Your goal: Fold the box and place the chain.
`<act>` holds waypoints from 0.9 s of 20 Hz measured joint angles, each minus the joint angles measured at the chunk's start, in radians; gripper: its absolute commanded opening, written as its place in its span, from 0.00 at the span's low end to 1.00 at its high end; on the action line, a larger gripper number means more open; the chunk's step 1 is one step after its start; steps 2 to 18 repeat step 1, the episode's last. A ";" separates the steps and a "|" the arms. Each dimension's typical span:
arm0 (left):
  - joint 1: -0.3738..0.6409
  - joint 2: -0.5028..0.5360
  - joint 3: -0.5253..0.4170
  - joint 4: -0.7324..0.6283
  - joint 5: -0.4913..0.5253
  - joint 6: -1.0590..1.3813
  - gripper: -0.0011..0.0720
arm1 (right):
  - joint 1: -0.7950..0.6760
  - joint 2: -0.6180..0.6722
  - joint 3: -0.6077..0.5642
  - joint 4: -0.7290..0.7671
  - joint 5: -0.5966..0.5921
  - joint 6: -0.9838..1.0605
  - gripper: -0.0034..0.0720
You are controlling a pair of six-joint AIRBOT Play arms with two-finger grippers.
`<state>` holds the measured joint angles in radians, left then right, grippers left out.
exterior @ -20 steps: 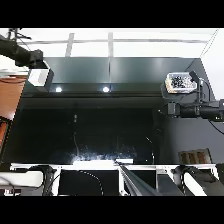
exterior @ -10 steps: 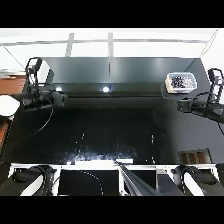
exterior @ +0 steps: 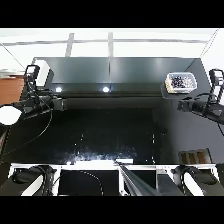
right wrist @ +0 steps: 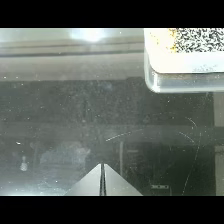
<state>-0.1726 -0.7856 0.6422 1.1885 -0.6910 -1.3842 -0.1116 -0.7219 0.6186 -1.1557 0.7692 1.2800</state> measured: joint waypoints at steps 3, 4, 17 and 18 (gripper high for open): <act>0.000 0.001 -0.001 0.000 0.000 0.000 0.05 | 0.000 0.000 0.000 0.000 -0.001 0.000 0.07; 0.000 0.001 -0.001 0.000 0.000 0.000 0.05 | 0.000 0.000 0.000 0.000 -0.001 0.000 0.07; 0.000 0.001 -0.001 0.000 0.000 0.000 0.05 | 0.000 0.000 0.000 0.000 -0.001 0.000 0.07; 0.000 0.001 -0.001 0.000 0.000 0.000 0.05 | 0.000 0.000 0.000 0.000 -0.001 0.000 0.07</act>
